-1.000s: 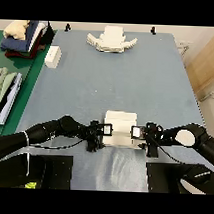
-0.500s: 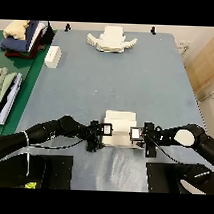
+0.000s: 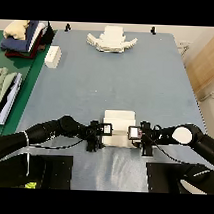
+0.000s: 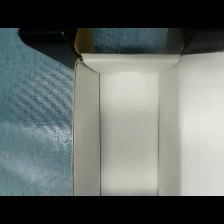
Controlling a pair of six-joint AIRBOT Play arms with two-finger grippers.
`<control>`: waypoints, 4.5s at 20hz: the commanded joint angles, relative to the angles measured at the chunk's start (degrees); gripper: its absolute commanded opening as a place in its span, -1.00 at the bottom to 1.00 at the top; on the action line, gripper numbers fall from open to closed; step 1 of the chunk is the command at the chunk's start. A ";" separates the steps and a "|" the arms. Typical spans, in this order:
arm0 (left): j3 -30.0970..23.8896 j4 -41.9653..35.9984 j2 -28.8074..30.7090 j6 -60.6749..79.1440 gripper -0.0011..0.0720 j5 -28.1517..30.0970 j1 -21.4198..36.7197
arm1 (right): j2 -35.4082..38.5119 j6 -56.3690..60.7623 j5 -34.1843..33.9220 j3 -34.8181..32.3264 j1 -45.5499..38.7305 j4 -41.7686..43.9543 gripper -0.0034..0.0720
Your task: Fold the box.
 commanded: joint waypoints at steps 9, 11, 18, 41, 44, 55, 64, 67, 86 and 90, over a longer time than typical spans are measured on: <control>0.04 0.02 0.00 0.09 0.08 0.04 0.00 | -2.58 -1.97 -0.70 0.02 0.04 3.41 0.95; 0.04 0.00 0.00 0.09 0.08 0.04 0.00 | -2.08 0.44 0.68 0.11 0.04 2.23 0.93; 0.04 0.00 0.00 0.09 0.08 0.04 0.00 | 5.22 55.01 19.58 7.98 -0.04 -28.74 -0.90; 0.04 0.00 0.00 0.09 0.08 -0.02 0.00 | 2.16 73.64 26.77 3.54 -29.38 -7.56 -0.90; 0.04 -0.02 0.00 0.09 0.08 -0.02 0.00 | 2.69 73.55 25.31 2.25 -29.38 -6.27 -0.90; 0.04 0.00 0.00 0.09 0.08 -0.07 0.00 | 0.66 59.82 17.07 -1.36 -29.33 14.05 0.16; 0.04 0.00 0.00 0.09 0.08 -0.02 0.00 | 0.59 61.37 15.61 -1.33 -24.83 17.57 0.16; 0.04 -0.02 0.00 0.09 0.08 -0.02 0.00 | 0.59 68.54 9.64 -1.16 -17.09 12.26 0.13; 0.04 -0.02 0.00 0.09 0.08 -0.02 0.00 | -22.56 118.18 16.37 21.57 16.65 -31.50 -0.39; 0.04 -0.02 0.00 0.09 0.08 -0.04 0.00 | -23.82 121.46 19.21 21.77 16.79 -33.48 -0.78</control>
